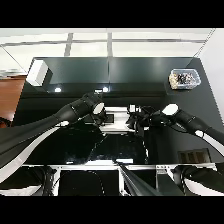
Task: Fold the box and place the chain.
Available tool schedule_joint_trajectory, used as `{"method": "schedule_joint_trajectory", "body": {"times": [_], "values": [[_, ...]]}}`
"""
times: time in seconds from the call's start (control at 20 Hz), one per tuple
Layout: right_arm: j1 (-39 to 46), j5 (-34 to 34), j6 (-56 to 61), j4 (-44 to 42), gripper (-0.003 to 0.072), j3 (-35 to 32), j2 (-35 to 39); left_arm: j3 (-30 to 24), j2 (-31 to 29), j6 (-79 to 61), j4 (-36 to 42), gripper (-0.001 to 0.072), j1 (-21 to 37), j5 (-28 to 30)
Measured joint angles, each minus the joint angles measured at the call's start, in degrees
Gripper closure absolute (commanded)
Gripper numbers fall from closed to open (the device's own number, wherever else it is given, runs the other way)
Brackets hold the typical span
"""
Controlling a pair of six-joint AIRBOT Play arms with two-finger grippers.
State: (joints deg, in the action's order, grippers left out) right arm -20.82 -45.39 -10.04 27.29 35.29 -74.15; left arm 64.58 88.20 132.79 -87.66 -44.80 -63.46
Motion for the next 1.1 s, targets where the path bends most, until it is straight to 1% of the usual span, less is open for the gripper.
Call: {"method": "schedule_joint_trajectory", "body": {"times": [0.15,0.2,0.25,0.3,0.35,0.4,0.45,0.5,0.55,0.65,0.75,0.85,0.95,1.05,1.1], "values": [[0.00,0.02,0.00,-0.35,0.0484,-0.02,-0.46,0.00,0.00,0.00,0.02,0.0679,0.00,0.22],[0.00,0.04,0.00,-0.42,0.0300,0.00,-0.52,0.00,0.00,0.00,0.02,0.0679,0.00,0.28],[0.00,0.13,0.00,-0.59,0.0248,0.00,-0.61,0.00,0.00,0.00,0.02,0.0679,0.00,0.35],[0.00,0.26,0.00,-0.61,0.0423,0.00,-0.61,0.00,0.00,0.02,0.02,0.0679,0.00,0.35],[0.02,0.31,0.00,-0.68,0.0402,0.00,-0.63,0.00,0.00,0.02,0.02,0.0679,0.00,0.35],[0.00,0.28,0.00,-0.94,0.0233,-0.02,-0.68,0.00,0.00,0.02,0.02,0.0679,0.00,0.33],[0.00,0.39,0.00,-1.16,0.0328,0.00,-0.68,0.00,0.00,0.04,0.02,0.0679,0.00,0.35],[0.00,0.46,0.00,-1.38,0.0575,-0.02,-0.68,0.00,0.00,0.07,0.04,0.0679,0.00,0.33],[0.00,0.37,0.00,-1.57,0.0667,-0.02,-0.68,0.00,0.00,0.09,0.04,0.0679,0.00,0.33],[0.13,-0.09,1.62,-1.64,0.0670,0.00,-0.20,0.00,0.00,0.17,0.07,0.0679,0.00,0.46],[0.24,-1.16,7.82,0.68,0.0671,0.79,1.99,0.00,0.00,0.17,0.07,0.0679,0.00,0.44],[0.87,-3.26,19.26,8.26,0.0671,2.91,5.73,0.00,0.00,0.17,0.07,0.0679,0.00,0.37],[3.28,-6.51,34.47,19.19,0.0671,5.64,9.79,0.00,0.00,0.15,0.09,0.0679,0.00,0.31],[8.46,-9.60,49.16,27.56,0.0670,7.19,13.11,0.00,-0.02,0.11,0.09,0.0679,0.00,0.17],[12.07,-10.03,55.98,30.05,0.0670,7.17,14.21,0.00,0.00,0.04,0.09,0.0679,0.00,0.09]]}}
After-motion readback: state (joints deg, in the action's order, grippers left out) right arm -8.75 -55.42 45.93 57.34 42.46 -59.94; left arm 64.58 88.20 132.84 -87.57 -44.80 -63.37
